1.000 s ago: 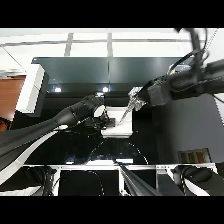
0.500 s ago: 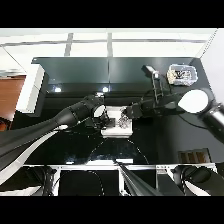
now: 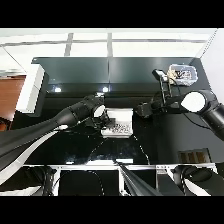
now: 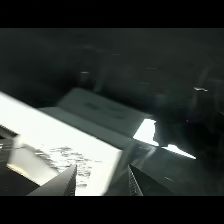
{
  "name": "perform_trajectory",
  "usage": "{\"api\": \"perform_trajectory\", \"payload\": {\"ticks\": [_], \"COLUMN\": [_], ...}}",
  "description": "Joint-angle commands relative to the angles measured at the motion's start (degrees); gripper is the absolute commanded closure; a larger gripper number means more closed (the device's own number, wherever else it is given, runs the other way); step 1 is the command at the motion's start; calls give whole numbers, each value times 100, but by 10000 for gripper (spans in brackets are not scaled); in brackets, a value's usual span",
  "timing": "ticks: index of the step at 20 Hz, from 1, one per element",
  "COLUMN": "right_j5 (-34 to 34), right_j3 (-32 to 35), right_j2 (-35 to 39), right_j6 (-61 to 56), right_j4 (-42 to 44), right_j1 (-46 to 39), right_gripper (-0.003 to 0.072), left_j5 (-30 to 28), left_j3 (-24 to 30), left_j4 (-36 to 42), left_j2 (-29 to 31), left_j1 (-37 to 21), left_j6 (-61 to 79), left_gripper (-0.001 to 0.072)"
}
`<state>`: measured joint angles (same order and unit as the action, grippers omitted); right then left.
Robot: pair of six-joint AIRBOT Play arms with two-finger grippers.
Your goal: Fold the box and place the chain.
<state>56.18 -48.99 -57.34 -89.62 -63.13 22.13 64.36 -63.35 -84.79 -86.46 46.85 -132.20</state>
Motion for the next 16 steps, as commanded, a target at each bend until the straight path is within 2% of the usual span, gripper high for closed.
{"api": "perform_trajectory", "payload": {"ticks": [1,2,3,8,10,11,12,13,15,16], "right_j5": [315,341,332,310,297,275,245,208,94,68], "right_j3": [2,2,2,2,2,4,7,9,9,9], "right_j2": [20,17,20,17,17,17,17,17,17,17], "right_j6": [9,9,7,7,7,7,7,7,7,4], "right_j4": [-323,-350,-378,-468,-468,-468,-468,-466,-468,-466], "right_j1": [-260,-260,-260,-260,-260,-260,-260,-260,-260,-260], "right_gripper": [314,314,314,314,314,314,314,314,314,314], "left_j5": [138,229,269,815,859,761,448,-125,-1139,-1172], "left_j3": [-63,-109,-138,26,608,964,1370,1768,2531,2800], "left_j4": [15,-28,-127,-1270,-1845,-1659,-1099,-153,2822,4157], "left_j2": [31,94,216,1644,2264,2485,2656,2736,2667,2579], "left_j1": [2,2,0,-15,-358,-748,-1272,-1786,-2785,-3128], "left_j6": [-2,9,72,1408,1482,1482,1565,2055,4894,6450], "left_gripper": [550,220,2,0,1,1,2,6,6,6]}}
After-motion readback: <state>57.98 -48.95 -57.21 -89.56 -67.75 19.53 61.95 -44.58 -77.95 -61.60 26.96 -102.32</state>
